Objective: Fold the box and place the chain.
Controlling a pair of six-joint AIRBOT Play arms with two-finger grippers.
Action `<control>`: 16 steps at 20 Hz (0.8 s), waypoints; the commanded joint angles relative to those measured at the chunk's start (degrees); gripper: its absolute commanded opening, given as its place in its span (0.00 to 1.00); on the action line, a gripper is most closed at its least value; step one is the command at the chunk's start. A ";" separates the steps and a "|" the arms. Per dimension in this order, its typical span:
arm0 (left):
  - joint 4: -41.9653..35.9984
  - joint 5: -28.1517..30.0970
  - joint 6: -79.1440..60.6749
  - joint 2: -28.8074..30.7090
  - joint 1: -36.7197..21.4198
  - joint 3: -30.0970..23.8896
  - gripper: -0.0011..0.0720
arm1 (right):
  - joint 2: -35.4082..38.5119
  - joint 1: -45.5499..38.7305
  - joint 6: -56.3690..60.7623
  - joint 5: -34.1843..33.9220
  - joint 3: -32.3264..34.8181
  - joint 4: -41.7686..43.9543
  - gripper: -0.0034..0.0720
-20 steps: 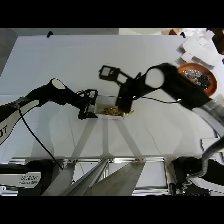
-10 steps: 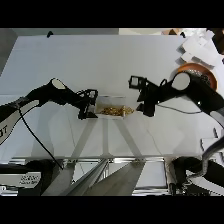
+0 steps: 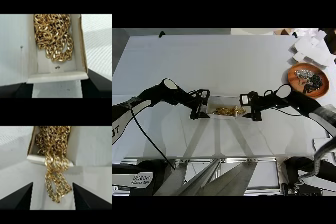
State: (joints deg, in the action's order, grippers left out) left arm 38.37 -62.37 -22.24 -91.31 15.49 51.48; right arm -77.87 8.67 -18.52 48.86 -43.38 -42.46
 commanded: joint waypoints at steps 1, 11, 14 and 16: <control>0.02 0.00 0.00 0.02 -0.04 0.04 0.47 | -3.58 -0.04 -10.91 -0.42 0.31 6.21 0.77; 0.02 0.00 0.00 0.02 -0.04 0.04 0.47 | -8.57 -0.04 -12.85 -3.61 0.31 9.92 0.74; 0.02 0.00 0.00 0.02 -0.04 0.04 0.47 | -9.25 -0.04 -12.79 -3.65 0.31 11.69 0.49; 0.02 0.00 0.00 0.02 -0.04 0.04 0.47 | -9.42 -0.04 -9.75 -3.74 0.31 11.21 0.27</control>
State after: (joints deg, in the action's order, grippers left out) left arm 38.37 -62.37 -22.22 -91.31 15.49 51.48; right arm -86.74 8.62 -30.72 45.91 -43.09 -31.79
